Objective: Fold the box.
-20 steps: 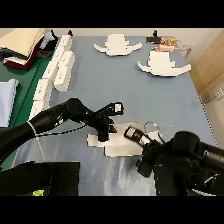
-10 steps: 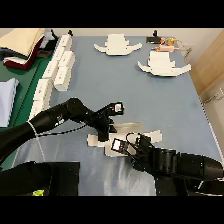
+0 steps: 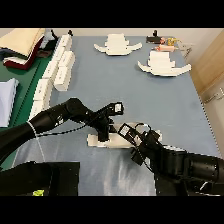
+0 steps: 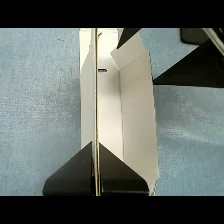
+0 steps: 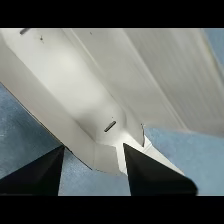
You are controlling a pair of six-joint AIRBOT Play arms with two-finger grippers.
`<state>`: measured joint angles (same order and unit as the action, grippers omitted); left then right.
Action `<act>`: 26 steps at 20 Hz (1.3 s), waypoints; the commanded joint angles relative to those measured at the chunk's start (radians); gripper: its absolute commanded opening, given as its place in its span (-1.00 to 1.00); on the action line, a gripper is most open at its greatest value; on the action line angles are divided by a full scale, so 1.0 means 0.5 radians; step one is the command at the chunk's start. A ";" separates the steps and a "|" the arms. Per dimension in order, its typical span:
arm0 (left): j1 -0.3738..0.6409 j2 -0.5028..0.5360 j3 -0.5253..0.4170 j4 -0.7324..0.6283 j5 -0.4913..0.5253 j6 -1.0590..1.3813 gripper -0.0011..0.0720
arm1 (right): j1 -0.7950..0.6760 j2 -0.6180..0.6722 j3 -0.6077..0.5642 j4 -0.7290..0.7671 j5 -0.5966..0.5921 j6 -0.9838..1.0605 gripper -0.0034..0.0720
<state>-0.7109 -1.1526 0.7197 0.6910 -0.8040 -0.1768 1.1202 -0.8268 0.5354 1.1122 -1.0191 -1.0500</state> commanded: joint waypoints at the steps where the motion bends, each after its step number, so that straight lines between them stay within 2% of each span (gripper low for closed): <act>1: 0.000 -0.002 0.001 0.000 0.000 0.001 -0.93 | 0.002 0.034 0.003 -0.045 -0.066 0.072 1.00; 8: 0.000 -0.002 0.001 0.000 0.000 0.001 -0.93 | -0.115 0.036 0.002 -0.082 -0.083 -0.199 1.00; 10: 0.000 -0.002 0.001 0.001 0.001 0.001 -0.92 | -0.252 0.036 0.002 0.002 0.045 -0.529 1.00; 13: 0.000 -0.002 0.001 0.000 0.000 0.001 -0.93 | -0.603 0.035 0.002 0.452 0.209 -1.180 1.00; 15: 0.000 -0.002 0.001 0.001 0.000 0.001 -0.92 | -0.889 0.035 0.002 0.847 0.269 -1.801 1.00; 17: 0.000 -0.002 0.001 0.000 0.000 0.001 -0.93 | -1.167 0.027 0.002 1.289 0.293 -2.500 1.00; 19: 0.000 -0.002 0.001 0.001 0.001 0.001 -0.93 | -1.400 -0.026 0.002 1.640 0.272 -2.976 1.00; 23: 0.000 -0.002 0.001 0.000 0.001 0.001 -0.93 | -1.608 -0.199 0.002 1.984 0.240 -3.405 1.00; 26: 0.000 -0.002 0.001 0.000 0.000 0.001 -0.93 | -1.621 -0.313 0.002 2.007 0.240 -3.475 1.00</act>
<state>-0.7109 -1.1526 0.7197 0.6910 -0.8040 -0.1764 0.3462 -0.9340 0.5362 2.0228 -0.8974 -2.6534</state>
